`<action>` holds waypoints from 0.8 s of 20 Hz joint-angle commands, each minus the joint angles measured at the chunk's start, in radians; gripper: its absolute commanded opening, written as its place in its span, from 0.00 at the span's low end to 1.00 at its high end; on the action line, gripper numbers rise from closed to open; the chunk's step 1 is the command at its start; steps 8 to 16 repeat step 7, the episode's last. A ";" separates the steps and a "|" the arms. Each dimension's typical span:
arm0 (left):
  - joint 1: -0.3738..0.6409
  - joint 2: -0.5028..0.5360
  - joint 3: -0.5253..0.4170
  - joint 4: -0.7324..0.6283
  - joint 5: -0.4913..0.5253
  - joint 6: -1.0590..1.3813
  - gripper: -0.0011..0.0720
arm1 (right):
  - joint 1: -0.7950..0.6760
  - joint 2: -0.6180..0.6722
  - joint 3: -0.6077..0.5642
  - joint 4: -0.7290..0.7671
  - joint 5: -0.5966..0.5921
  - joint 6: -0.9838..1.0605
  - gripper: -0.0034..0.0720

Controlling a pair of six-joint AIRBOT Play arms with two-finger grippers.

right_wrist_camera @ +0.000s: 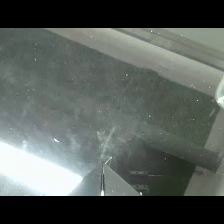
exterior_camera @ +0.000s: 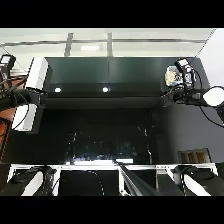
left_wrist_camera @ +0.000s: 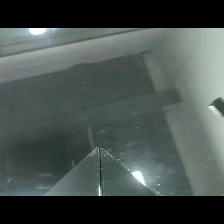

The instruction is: Fold the box and place the chain.

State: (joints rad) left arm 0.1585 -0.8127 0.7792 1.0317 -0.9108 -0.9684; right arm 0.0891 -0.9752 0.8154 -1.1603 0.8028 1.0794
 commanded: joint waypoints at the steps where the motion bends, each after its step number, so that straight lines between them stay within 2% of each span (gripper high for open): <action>1: -0.009 0.027 -0.016 0.041 0.007 -0.008 0.05 | 0.005 -0.002 -0.003 -0.020 -0.011 0.001 0.07; 16: -0.009 0.027 -0.016 0.041 0.014 -0.008 0.05 | 0.005 -0.002 -0.003 -0.020 -0.011 0.001 0.07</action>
